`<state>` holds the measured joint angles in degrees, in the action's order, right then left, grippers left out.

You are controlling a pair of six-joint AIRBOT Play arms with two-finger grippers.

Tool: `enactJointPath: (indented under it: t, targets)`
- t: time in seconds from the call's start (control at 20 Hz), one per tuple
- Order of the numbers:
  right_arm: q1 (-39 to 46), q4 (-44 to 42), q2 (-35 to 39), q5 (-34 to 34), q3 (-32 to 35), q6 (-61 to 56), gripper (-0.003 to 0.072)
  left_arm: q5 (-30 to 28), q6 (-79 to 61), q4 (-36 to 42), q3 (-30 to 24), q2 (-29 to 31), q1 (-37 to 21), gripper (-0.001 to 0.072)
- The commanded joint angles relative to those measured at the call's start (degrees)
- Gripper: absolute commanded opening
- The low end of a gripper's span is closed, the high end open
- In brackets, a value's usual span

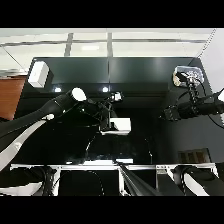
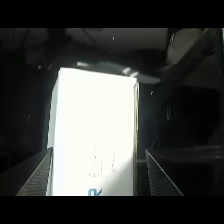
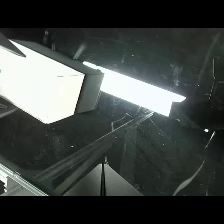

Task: Fold the box and place the chain.

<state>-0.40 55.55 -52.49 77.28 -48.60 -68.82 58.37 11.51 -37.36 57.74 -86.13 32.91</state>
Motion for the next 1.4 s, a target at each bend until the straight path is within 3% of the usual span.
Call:
enactJointPath:
  t: [0.0, 0.1, 0.6, 0.75, 0.8, 0.85, 0.9, 0.95, 1.15, 1.35]
  targets:
    - [0.02, -0.02, 0.07, 0.00, 0.00, 0.02, 0.0013, 0.63, 0.81, -1.46, 0.07, -0.04, 0.07, 0.0709]
    - [0.02, -0.02, 0.07, 0.00, 0.02, 0.02, 0.0013, 0.44, 4.74, -4.68, 0.83, -0.07, 1.25, 0.0710]
    - [0.02, -0.02, 0.07, -0.42, 0.00, 0.02, 0.0014, -2.67, 36.44, -36.04, 6.45, -0.87, 12.52, 0.0706]
    - [0.02, -0.02, 0.07, -0.42, 0.00, 0.02, 0.0014, -2.36, 38.88, -38.73, 6.45, -1.60, 13.99, 0.0697]
    - [0.02, -0.02, 0.07, -0.42, 0.00, 0.02, 0.0013, -1.99, 38.88, -39.01, 6.45, -1.86, 14.01, 0.0678]
    - [0.02, -0.02, 0.07, -0.42, 0.00, 0.02, 0.0013, -1.11, 39.08, -39.43, 6.54, -1.84, 13.86, 0.0610]
    - [0.02, -0.02, 0.07, -0.39, 0.00, 0.02, 0.0014, 1.75, 40.57, -40.48, 7.37, -1.70, 13.38, 0.0369]
    - [0.02, -0.02, 0.07, -0.39, 0.00, 0.02, 0.0013, 5.53, 42.14, -41.29, 8.59, -1.18, 12.39, 0.0262]
    - [0.02, -0.02, 0.07, -0.33, 0.00, 0.02, 0.0013, 12.50, 48.94, -43.21, 9.75, 8.09, 2.47, 0.0262]
    - [0.02, -0.02, 0.07, -0.39, 0.00, 0.02, 0.0013, 22.27, 60.00, -45.64, 9.49, 18.47, -16.81, 0.0263]
